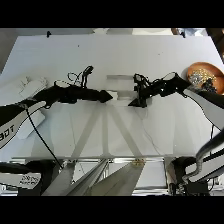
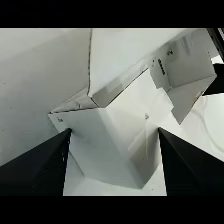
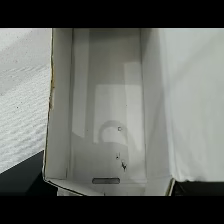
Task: Fold the box and place the chain.
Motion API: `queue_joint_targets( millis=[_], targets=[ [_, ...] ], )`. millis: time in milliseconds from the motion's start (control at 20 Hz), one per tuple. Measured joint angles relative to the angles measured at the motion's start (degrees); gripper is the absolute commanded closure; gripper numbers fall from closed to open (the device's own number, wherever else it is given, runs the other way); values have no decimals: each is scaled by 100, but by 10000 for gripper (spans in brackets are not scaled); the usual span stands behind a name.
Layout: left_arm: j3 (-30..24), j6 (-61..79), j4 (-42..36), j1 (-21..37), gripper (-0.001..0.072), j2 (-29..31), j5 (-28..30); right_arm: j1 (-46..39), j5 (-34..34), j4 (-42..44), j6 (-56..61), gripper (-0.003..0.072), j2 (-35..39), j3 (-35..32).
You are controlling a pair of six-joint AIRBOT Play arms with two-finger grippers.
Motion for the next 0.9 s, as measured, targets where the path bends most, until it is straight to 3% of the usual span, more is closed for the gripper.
queue_joint_targets(
  millis=[500, 900],
  targets=[
    [66, -1121, 1023, -144, 151, 289, 649, 2, -4, 9, 7, 186, 0, 0],
    [885, -3241, 3515, -772, 153, 321, 667, 2, 0, 4, 4, 186, 0, 0]
  ],
)
